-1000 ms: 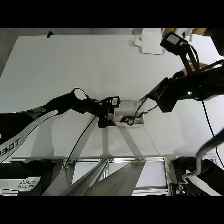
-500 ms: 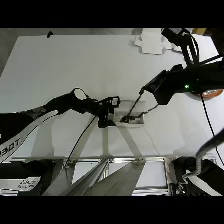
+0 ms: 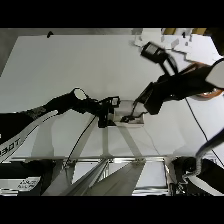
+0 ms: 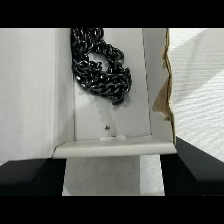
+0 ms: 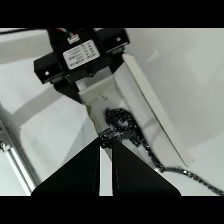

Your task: Fold the box and place the chain.

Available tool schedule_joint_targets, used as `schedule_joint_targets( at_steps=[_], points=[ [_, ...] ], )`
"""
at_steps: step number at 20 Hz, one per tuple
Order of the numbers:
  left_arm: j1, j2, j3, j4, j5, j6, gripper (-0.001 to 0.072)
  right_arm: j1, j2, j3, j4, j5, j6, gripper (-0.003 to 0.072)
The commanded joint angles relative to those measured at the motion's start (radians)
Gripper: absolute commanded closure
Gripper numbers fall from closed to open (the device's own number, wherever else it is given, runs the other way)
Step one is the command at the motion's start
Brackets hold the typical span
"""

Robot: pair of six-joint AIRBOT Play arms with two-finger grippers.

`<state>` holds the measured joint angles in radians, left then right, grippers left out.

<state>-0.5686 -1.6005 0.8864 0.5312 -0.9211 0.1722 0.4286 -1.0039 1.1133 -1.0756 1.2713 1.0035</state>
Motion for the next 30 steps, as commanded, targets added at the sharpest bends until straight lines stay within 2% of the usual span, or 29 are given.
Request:
schedule_joint_targets(
  at_steps=[1,2,5,6,11,14,16,18,20,22,30],
  points=[
    [0.000,0.000,0.000,0.000,0.000,0.000,0.0373,0.025,-0.011,-0.106,-0.017,-0.072,-0.018,0.0664],
    [0.000,0.000,0.000,0.000,0.000,0.000,0.0373,0.025,-0.014,-0.141,-0.035,-0.092,-0.018,0.0655],
    [0.000,0.000,0.000,0.000,0.000,0.000,0.0373,0.024,-0.037,-0.186,-0.076,-0.101,-0.018,0.0433],
    [0.000,0.000,0.000,0.000,0.000,0.000,0.0373,0.013,-0.033,-0.185,-0.093,-0.103,-0.019,0.0424],
    [0.000,0.000,0.000,0.000,0.000,0.000,0.0373,-0.189,0.011,-0.164,-0.129,-0.092,-0.014,0.0437],
    [0.000,0.000,0.000,0.000,0.000,0.000,0.0373,-0.301,-0.021,-0.165,-0.274,-0.126,0.127,0.0438],
    [0.000,0.000,0.000,0.000,0.000,0.000,0.0373,-0.340,-0.085,-0.165,-0.319,-0.151,0.225,0.0439],
    [0.000,0.000,0.000,0.000,0.000,0.000,0.0373,-0.343,-0.160,-0.165,-0.387,-0.184,0.349,0.0530],
    [0.000,0.000,0.000,0.000,0.000,0.000,0.0373,-0.343,-0.228,-0.165,-0.427,-0.217,0.435,0.0509],
    [0.000,0.000,0.000,0.000,0.000,0.000,0.0373,-0.343,-0.285,-0.165,-0.436,-0.232,0.439,0.0419],
    [0.000,0.000,0.000,0.000,0.000,0.000,0.0373,-0.343,-0.408,-0.165,-0.439,-0.300,0.437,0.0409]
  ],
)
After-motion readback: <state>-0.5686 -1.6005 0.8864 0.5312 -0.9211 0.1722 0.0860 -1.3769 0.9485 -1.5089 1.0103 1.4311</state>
